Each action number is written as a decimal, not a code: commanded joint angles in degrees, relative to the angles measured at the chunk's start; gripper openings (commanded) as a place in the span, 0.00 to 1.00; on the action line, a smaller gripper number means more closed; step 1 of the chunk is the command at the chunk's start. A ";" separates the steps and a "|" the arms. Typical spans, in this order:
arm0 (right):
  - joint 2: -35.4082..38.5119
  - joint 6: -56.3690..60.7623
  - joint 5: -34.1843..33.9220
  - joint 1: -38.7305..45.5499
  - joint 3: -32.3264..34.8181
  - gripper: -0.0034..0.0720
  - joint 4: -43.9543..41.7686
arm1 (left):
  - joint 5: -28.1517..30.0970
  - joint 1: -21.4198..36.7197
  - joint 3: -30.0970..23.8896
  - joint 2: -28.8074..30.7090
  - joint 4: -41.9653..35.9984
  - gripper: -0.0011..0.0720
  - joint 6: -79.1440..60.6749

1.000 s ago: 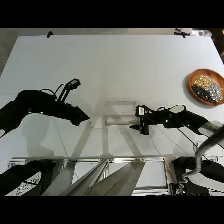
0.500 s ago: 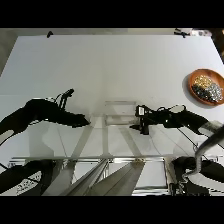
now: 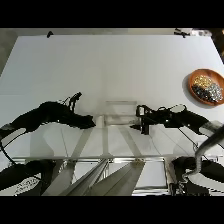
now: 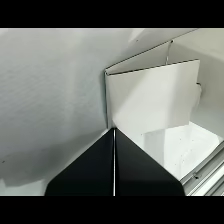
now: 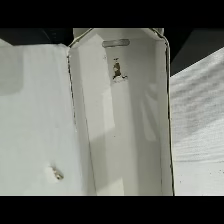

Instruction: Fold the box and place the chain.

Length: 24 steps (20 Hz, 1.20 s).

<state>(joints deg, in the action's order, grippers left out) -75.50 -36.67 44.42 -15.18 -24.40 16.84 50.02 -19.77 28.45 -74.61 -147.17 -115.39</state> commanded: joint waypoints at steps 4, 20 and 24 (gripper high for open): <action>0.02 0.20 -0.13 -0.04 0.00 0.50 -0.13 | -0.83 -0.81 0.04 0.04 -0.83 0.02 -0.98; 0.02 0.20 -0.13 -0.04 0.00 0.50 -0.13 | -1.53 2.93 0.02 -0.39 1.70 0.01 1.25; 0.02 0.20 -0.11 -0.04 0.00 0.50 -0.13 | -2.73 0.35 0.74 -0.61 0.59 0.01 1.22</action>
<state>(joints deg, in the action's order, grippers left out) -75.50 -36.47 44.25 -15.22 -24.40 16.69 48.82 -17.89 28.77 -74.74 -145.75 -114.17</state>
